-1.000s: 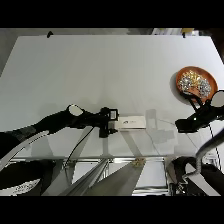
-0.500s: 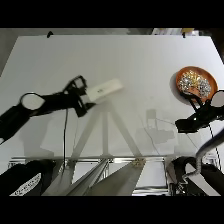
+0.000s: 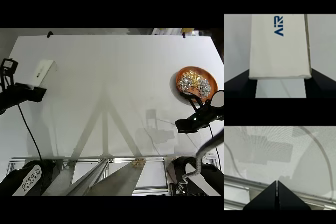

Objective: Fold the box and place the chain.

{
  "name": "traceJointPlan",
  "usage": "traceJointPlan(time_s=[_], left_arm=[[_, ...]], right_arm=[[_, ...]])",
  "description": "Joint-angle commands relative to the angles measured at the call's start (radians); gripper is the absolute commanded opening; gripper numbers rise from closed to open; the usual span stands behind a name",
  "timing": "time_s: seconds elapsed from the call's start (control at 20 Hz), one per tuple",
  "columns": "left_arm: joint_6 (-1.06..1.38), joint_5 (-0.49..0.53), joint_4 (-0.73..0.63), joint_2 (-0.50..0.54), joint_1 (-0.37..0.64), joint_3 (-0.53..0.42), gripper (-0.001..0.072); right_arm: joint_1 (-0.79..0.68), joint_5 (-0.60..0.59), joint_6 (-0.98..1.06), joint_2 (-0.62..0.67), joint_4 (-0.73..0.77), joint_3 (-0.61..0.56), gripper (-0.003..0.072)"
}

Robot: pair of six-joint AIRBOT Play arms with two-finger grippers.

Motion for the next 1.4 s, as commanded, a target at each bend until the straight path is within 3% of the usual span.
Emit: traceJointPlan(time_s=[0.0,0.35,0.4,0.5,0.65,0.75,0.9,1.1,1.25,1.35], left_arm=[[-0.064,-0.021,0.042,-0.077,0.114,-0.016,0.0393],[-0.227,-0.067,0.223,-0.195,0.112,-0.018,0.0396],[-0.233,-0.071,0.225,-0.196,0.112,-0.018,0.0424],[-0.264,-0.094,0.224,-0.197,0.112,-0.018,0.0641],[-0.280,-0.129,0.225,-0.196,0.112,-0.018,0.0645],[-0.296,-0.142,0.225,-0.187,0.112,-0.018,0.0700],[-0.324,-0.142,0.224,-0.099,0.112,-0.018,0.0699],[-0.395,-0.159,0.184,0.109,0.059,-0.018,0.0696],[-0.398,-0.229,0.196,0.240,0.002,-0.018,0.0694],[-0.436,-0.313,0.198,0.272,-0.029,-0.018,0.0692]], right_arm=[[-0.001,0.000,0.000,0.001,0.000,0.000,0.0018],[-0.001,0.000,0.000,0.001,0.000,0.000,0.0018],[-0.001,0.000,0.000,0.001,0.000,0.000,0.0018],[-0.001,0.000,0.000,0.001,0.000,0.000,0.0018],[-0.001,0.000,0.000,0.001,0.000,0.000,0.0018],[-0.001,0.000,0.000,0.001,0.000,0.000,0.0018],[-0.001,0.000,0.000,0.001,0.000,0.000,0.0018],[-0.001,0.000,0.000,0.001,0.000,0.000,0.0018],[-0.001,0.000,0.000,0.001,0.000,0.000,0.0018],[-0.001,0.000,0.000,0.001,0.000,0.000,0.0018]])
